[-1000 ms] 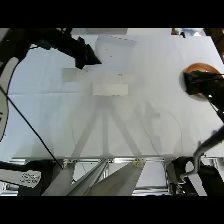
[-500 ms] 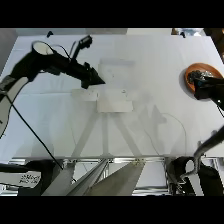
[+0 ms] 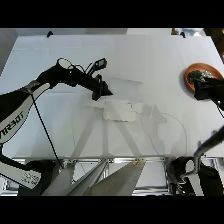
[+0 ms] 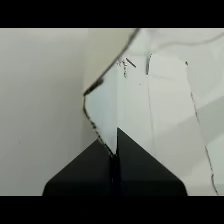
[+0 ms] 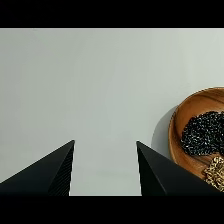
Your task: Fold the box and place the chain.
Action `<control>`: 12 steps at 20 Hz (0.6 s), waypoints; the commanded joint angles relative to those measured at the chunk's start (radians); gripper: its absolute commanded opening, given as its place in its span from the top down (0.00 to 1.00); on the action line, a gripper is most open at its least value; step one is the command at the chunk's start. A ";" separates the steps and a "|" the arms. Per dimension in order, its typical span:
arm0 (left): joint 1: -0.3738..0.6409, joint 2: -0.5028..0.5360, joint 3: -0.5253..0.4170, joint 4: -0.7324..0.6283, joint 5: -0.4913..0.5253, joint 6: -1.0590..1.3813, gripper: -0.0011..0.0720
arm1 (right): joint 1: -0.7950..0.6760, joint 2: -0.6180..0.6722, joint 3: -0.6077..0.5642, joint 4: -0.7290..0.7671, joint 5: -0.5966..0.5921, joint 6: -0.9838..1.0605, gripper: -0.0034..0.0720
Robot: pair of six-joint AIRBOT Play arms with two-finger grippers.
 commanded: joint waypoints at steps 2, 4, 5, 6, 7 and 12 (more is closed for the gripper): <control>-0.022 -0.023 -0.002 -0.003 0.051 0.058 0.98 | -0.001 0.001 0.001 0.000 0.001 0.001 0.42; -0.022 -0.039 -0.002 -0.007 0.052 0.058 0.98 | -0.001 0.001 0.001 0.000 0.001 0.001 0.42; -0.020 -0.049 -0.002 -0.026 0.052 0.058 0.98 | -0.001 0.001 0.001 0.000 0.002 0.001 0.42; -0.019 -0.056 -0.002 -0.058 0.054 0.058 0.98 | -0.001 0.001 0.001 0.000 0.003 0.001 0.42; -0.019 -0.062 -0.003 -0.093 0.063 0.060 0.98 | -0.001 0.001 0.001 0.000 0.003 0.001 0.42; -0.020 -0.065 -0.003 -0.159 0.079 0.112 0.98 | -0.001 0.001 0.001 0.000 0.003 0.001 0.42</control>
